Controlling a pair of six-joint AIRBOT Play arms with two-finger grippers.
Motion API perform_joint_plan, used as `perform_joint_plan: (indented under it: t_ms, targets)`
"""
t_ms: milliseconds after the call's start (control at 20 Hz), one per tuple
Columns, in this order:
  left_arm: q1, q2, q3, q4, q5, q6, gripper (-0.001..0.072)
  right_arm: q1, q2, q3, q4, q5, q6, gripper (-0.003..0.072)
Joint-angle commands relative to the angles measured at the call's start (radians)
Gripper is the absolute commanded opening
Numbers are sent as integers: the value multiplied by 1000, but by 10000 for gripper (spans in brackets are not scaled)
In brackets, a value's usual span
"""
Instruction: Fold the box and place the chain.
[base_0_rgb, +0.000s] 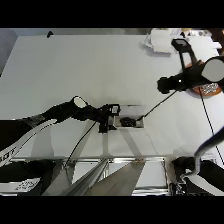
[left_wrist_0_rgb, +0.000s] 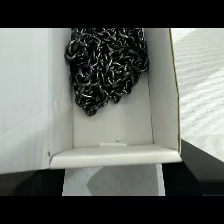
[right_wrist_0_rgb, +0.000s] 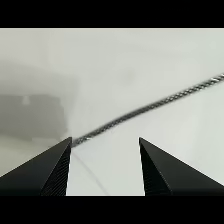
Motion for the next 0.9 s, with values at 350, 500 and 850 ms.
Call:
perform_joint_plan:
  t_ms: [350, 500, 850]
  targets:
    - [1, 0, 0, 0, 0, 0, 144, -218, -312, 5, -14, -47, -20, 456]
    - [1, 0, 0, 0, 0, 0, 144, -217, -393, 5, 7, -72, -20, 395]
    - [1, 0, 0, 0, 0, 0, 144, -217, -502, 5, 10, -74, -43, 351]
